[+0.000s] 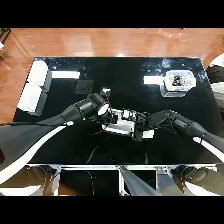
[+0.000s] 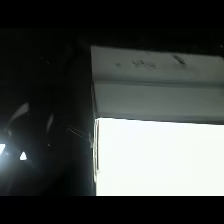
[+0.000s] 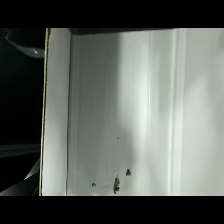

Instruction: Fold the box and place the chain.

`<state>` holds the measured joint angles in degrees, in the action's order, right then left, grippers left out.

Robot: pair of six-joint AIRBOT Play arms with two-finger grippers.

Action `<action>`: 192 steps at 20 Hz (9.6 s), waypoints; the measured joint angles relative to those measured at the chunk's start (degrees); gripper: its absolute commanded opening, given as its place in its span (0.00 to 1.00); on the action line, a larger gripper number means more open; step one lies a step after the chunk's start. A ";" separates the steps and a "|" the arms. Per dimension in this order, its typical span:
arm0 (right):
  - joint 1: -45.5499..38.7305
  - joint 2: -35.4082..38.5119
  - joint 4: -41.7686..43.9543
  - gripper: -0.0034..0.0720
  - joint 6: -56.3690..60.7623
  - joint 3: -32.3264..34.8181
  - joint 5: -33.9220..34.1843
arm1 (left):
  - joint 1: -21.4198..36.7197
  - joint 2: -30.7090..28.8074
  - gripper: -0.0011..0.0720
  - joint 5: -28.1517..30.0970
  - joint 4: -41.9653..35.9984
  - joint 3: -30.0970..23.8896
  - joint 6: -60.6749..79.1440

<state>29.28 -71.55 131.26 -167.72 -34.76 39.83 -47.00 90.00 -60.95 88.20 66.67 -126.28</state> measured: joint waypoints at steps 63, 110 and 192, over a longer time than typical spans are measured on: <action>9.94 -1.90 3.08 0.52 2.69 -6.05 -6.73 | 5.01 -12.79 0.04 7.34 2.58 -17.22 -2.89; -8.17 -7.28 12.09 0.90 68.85 -12.79 26.53 | 5.01 -12.76 0.04 6.51 2.60 -17.20 -2.25; 18.95 -15.13 -35.04 0.07 119.58 -28.81 18.47 | 5.01 -12.79 0.04 6.36 1.01 -17.20 -1.66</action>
<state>48.23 -86.67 96.23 -48.14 -63.57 58.30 -42.00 77.21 -54.59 89.21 49.47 -127.94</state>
